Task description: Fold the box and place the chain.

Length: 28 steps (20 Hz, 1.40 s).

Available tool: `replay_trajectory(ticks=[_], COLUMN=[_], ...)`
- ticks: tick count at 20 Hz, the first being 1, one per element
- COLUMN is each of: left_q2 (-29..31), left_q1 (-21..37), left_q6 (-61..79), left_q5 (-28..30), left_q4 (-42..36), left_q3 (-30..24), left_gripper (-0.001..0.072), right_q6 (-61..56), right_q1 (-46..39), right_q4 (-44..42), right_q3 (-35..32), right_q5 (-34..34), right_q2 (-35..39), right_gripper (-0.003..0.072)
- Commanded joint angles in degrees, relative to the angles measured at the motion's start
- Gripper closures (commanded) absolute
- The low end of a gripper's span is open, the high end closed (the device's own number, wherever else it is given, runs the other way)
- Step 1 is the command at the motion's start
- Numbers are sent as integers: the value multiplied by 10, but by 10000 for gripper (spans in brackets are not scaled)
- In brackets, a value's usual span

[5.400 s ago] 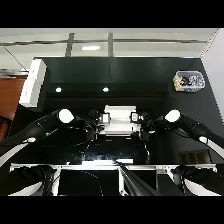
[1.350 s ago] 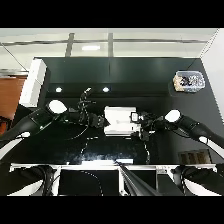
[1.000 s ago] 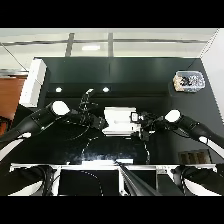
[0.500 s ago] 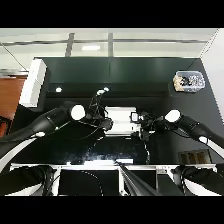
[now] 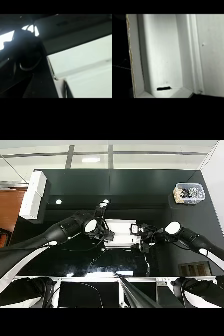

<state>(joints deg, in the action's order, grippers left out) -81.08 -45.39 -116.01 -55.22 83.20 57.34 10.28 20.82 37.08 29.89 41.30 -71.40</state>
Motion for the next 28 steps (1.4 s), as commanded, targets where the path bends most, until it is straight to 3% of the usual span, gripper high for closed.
replay_trajectory(ticks=[1, 9, 11, 19, 21, 22, 25, 28], left_q2=[-17, -50, -52, -57, -57, -58, -61, -62], left_q1=[-7, -50, -50, -49, -49, -49, -49, -49], left_q6=[-64, -120, -128, -159, -161, -165, -168, -168], left_q5=[-23, -23, -22, -20, -20, -21, -26, -29], left_q4=[18, 15, 18, 40, 44, 45, 44, 45], left_q3=[27, 31, 31, 52, 53, 53, 55, 59], left_gripper=[253, 256, 368, 380, 486, 486, 685, 684], right_q6=[0, 0, 0, 0, 0, 0, 0, 0], right_q1=[0, 0, 0, 0, 0, 0, 0, 0], right_q4=[0, 0, 0, 0, 0, 0, 0, 0], right_q3=[0, 0, 0, 0, 0, 0, 0, 0], right_q5=[0, 0, 0, 0, 0, 0, 0, 0], right_q2=[0, 0, 0, 0, 0, 0, 0, 0], right_gripper=[454, 454, 453, 454, 454, 454, 454, 454])
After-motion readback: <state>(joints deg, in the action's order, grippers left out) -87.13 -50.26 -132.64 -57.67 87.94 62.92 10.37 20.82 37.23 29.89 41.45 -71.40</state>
